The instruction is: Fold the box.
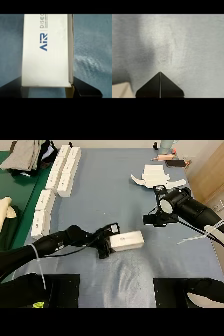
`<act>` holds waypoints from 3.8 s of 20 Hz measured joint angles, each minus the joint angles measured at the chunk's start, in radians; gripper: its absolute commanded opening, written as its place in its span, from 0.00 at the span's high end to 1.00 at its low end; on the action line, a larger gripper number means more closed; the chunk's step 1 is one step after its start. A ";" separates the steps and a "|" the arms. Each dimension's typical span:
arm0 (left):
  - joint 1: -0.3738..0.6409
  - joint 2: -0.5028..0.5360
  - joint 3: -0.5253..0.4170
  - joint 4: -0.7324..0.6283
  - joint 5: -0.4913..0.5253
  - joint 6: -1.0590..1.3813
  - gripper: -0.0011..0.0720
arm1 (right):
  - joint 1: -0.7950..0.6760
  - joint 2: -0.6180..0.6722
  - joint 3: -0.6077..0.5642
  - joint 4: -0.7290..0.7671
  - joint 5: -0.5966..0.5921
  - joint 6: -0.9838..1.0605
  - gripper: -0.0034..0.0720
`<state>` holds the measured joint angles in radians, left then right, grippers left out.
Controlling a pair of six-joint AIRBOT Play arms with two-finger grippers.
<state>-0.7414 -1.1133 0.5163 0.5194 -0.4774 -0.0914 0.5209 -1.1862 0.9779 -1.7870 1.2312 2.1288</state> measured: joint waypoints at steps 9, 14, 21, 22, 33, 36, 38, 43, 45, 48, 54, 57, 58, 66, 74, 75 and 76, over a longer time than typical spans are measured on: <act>0.502 0.165 0.001 0.530 -0.024 -0.898 0.35 | 0.000 -0.004 0.002 -0.045 -0.005 0.031 0.95; 0.674 0.122 0.021 0.586 0.042 -1.035 0.35 | 0.000 -0.003 0.002 -0.049 -0.018 0.027 0.95; 0.718 -0.083 0.177 0.602 0.109 -1.074 0.36 | 0.000 -0.004 0.002 -0.048 -0.051 0.025 0.95; 0.720 -0.112 0.204 0.602 0.113 -1.077 0.35 | 0.000 -0.004 0.002 -0.048 -0.054 0.025 0.95; 0.743 -0.233 0.299 0.607 0.061 -1.080 0.35 | 0.000 -0.004 0.002 -0.042 -0.088 0.025 0.95; 0.743 -0.236 0.300 0.610 0.012 -1.074 0.35 | 0.000 -0.004 0.002 -0.040 -0.095 0.025 0.95; 0.745 -0.237 0.300 0.610 0.007 -1.072 0.36 | 0.000 -0.004 0.002 -0.036 -0.096 0.025 0.95; 0.774 -0.237 0.300 0.613 0.062 -1.073 0.35 | 0.000 -0.004 0.002 -0.028 -0.098 0.025 0.95; 0.787 -0.237 0.300 0.612 0.090 -1.063 0.35 | 0.000 -0.004 0.002 -0.028 -0.099 0.025 0.95; 0.797 -0.237 0.300 0.612 0.135 -1.041 0.35 | 0.000 -0.004 0.002 -0.027 -0.100 0.025 0.95; 0.804 -0.240 0.300 0.622 0.168 -1.027 0.35 | 0.000 -0.004 0.002 -0.026 -0.100 0.025 0.95; 0.806 -0.255 0.300 0.628 0.178 -1.026 0.35 | 0.000 -0.004 0.002 -0.024 -0.100 0.024 0.95; 0.808 -0.262 0.300 0.628 0.175 -1.026 0.35 | 0.000 -0.004 0.002 -0.021 -0.100 0.024 0.95; 0.822 -0.285 0.302 0.632 0.163 -1.022 0.36 | 0.000 -0.004 0.002 -0.008 -0.097 0.002 0.95; 0.823 -0.289 0.302 0.631 0.160 -1.023 0.35 | 0.000 -0.004 0.002 -0.005 -0.097 -0.002 0.95; 0.823 -0.289 0.302 0.631 0.157 -1.024 0.26 | 0.000 -0.004 0.002 -0.005 -0.096 -0.001 0.95; 0.823 -0.289 0.302 0.631 0.153 -1.024 0.10 | 0.000 -0.004 0.002 -0.005 -0.096 -0.001 0.95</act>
<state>0.0818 -1.4025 0.8181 1.1500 -0.3244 -1.1152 0.5209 -1.1904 0.9798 -1.7924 1.1355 2.1277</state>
